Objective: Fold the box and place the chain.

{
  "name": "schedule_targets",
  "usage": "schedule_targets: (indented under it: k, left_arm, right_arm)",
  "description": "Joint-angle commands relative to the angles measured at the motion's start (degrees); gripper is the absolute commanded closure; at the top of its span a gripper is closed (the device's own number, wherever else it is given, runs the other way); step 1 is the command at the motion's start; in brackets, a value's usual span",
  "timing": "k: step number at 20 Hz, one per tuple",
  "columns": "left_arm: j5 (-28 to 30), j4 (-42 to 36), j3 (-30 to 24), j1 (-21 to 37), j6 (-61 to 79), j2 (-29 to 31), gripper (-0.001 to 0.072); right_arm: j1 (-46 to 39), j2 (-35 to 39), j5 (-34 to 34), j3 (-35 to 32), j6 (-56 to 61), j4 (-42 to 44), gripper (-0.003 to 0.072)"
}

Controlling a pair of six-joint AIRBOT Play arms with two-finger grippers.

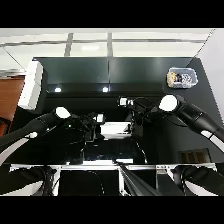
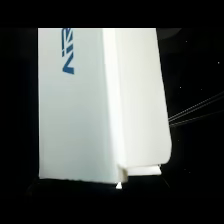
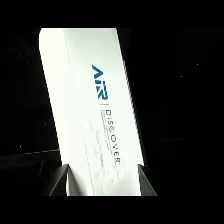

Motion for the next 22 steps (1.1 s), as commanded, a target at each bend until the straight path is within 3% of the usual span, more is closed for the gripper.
schedule_targets:
  k: [1,5,7,19,22]
  left_arm:
    - [0.0,0.0,0.0,0.0,0.0,0.0,0.0189]
    - [0.0,0.0,0.0,0.0,0.0,0.0,0.0189]
    - [0.0,0.0,0.0,0.0,0.0,0.0,0.0188]
    - [0.0,0.0,0.0,0.0,0.0,0.0,0.0188]
    - [0.0,0.0,0.0,0.0,0.0,0.0,0.0188]
  right_arm:
    - [0.0,-0.2,-0.5,-0.2,0.1,0.3,0.0216]
    - [0.0,-0.2,-1.2,-0.8,0.1,0.7,0.0217]
    - [0.0,-0.2,-1.2,-0.8,0.1,0.7,0.0330]
    - [0.2,-0.4,-0.9,-1.6,0.1,0.4,0.0330]
    - [1.7,-0.4,-4.2,-1.6,0.1,0.2,0.0330]
